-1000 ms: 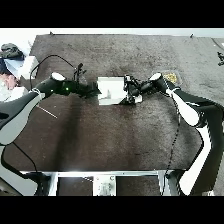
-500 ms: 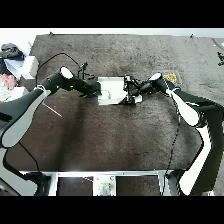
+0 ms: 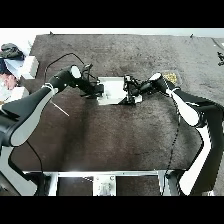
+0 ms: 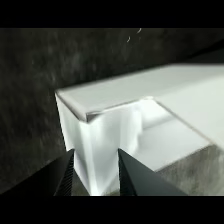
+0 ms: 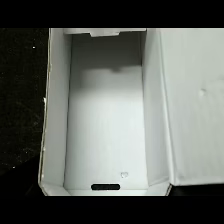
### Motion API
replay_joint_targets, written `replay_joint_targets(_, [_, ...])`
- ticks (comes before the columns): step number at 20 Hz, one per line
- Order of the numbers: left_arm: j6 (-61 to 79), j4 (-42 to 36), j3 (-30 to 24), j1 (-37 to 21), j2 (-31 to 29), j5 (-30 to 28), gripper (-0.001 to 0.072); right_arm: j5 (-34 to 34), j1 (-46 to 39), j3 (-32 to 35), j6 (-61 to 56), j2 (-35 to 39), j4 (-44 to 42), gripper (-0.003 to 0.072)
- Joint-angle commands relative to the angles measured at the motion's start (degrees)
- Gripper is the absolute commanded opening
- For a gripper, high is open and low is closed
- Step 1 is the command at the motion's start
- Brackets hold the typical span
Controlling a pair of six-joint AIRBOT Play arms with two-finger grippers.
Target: Fold the box and place the chain.
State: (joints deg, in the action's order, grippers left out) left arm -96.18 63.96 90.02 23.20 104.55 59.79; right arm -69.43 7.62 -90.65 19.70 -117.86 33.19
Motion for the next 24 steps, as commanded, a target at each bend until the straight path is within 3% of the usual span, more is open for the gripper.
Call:
replay_joint_targets(1, [-4.5, 4.0, 4.04, 0.7, 2.49, 4.09, 0.0307, -0.07, 0.04, -0.07, 0.0, 0.0, 0.02, 0.0335])
replay_joint_targets(7, [-10.45, 9.33, 5.22, 2.6, 3.85, 3.15, 0.0305, -0.04, 0.04, -0.07, 0.0, 0.0, 0.02, 0.0336])
replay_joint_targets(16, [-24.59, 27.23, 22.88, 7.5, 13.22, 15.63, 0.0295, -0.02, 0.04, -0.07, 0.0, 0.0, 0.02, 0.0335])
replay_joint_targets(21, [-28.0, 28.24, 23.54, 7.76, 14.6, 16.57, 0.0285, -0.04, 0.04, -0.07, 0.0, 0.0, 0.02, 0.0336])
replay_joint_targets(24, [-28.57, 28.7, 23.52, 7.76, 14.67, 17.49, 0.0233, -0.04, 0.04, -0.07, 0.0, 0.0, 0.02, 0.0335])
